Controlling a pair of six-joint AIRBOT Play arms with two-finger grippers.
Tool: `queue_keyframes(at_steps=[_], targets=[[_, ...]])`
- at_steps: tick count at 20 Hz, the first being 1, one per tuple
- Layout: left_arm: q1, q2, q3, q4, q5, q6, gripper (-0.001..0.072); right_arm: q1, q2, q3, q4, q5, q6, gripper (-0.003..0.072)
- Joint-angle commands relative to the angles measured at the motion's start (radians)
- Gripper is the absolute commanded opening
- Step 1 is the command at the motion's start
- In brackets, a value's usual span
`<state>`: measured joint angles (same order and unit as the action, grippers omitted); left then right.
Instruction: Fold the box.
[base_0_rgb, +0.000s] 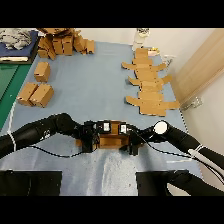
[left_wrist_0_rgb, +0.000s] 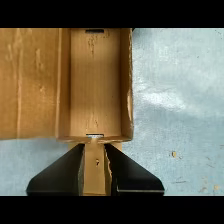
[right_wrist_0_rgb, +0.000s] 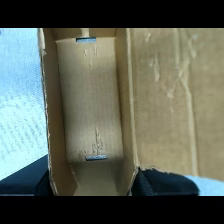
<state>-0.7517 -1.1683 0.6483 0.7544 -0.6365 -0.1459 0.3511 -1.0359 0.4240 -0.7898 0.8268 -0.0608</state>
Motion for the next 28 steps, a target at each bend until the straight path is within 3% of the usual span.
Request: queue_keyframes(at_steps=[1,4,5,20,21,23,24,28], targets=[[-0.003,-0.004,0.002,0.0,0.032,0.0,0.0173,0.0,0.0,0.0,0.0,0.003,0.0,0.0513],[-0.003,-0.004,0.003,-0.005,0.035,0.0,0.015,0.0,0.0,0.0,0.0,0.003,0.0,0.0513],[-0.003,-0.004,0.003,-0.017,0.035,0.001,0.0051,0.0,0.0,0.0,0.0,0.003,0.0,0.0513],[-0.005,-0.024,0.003,-0.109,0.037,0.055,0.0054,0.0,0.0,0.0,0.0,0.003,0.0,0.0514],[-0.008,-0.024,0.003,-0.109,0.037,0.053,0.0067,0.0,0.0,0.0,0.0,0.003,0.0,0.0513],[-0.014,-0.029,0.003,-0.135,0.047,0.053,0.044,0.0,0.0,0.0,0.0,0.003,0.0,0.0513],[-0.016,-0.034,0.003,-0.159,0.063,0.054,0.0472,0.0,0.0,0.0,0.0,0.003,0.0,0.0513],[-0.028,-0.04,0.003,-0.176,0.079,0.079,0.0472,0.0,0.0,0.0,0.0,0.004,0.0,0.0513]])
